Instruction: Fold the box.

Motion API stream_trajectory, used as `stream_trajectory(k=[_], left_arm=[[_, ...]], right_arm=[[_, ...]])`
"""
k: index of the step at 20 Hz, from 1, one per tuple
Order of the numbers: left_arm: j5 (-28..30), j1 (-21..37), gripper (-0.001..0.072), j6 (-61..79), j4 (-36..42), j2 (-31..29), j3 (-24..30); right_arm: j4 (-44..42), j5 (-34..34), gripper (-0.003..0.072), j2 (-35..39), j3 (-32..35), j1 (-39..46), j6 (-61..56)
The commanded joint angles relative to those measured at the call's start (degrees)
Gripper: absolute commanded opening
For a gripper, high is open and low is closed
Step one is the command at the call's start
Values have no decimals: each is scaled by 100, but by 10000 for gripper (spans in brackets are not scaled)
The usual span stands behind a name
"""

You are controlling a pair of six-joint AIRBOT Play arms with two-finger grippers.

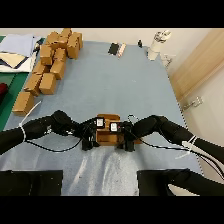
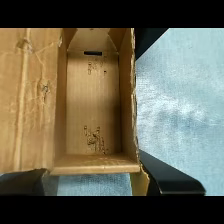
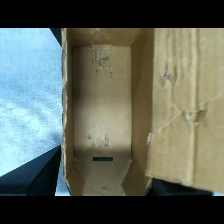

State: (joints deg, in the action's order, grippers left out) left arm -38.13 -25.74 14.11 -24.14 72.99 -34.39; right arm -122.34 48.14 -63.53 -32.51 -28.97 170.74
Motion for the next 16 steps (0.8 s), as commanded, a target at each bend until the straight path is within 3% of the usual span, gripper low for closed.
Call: stream_trajectory(k=[1, 10, 16], left_arm=[[7, 2, 466, 0, -7, -2, 0], [4, 0, 466, -2, -7, -2, 0], [7, 2, 466, 0, -7, -2, 0]], right_arm=[[186, 127, 715, 11, -15, 7, -420], [1397, 81, 711, 457, -15, 7, -1921], [1987, 590, 709, 1661, -15, 7, -3294]])
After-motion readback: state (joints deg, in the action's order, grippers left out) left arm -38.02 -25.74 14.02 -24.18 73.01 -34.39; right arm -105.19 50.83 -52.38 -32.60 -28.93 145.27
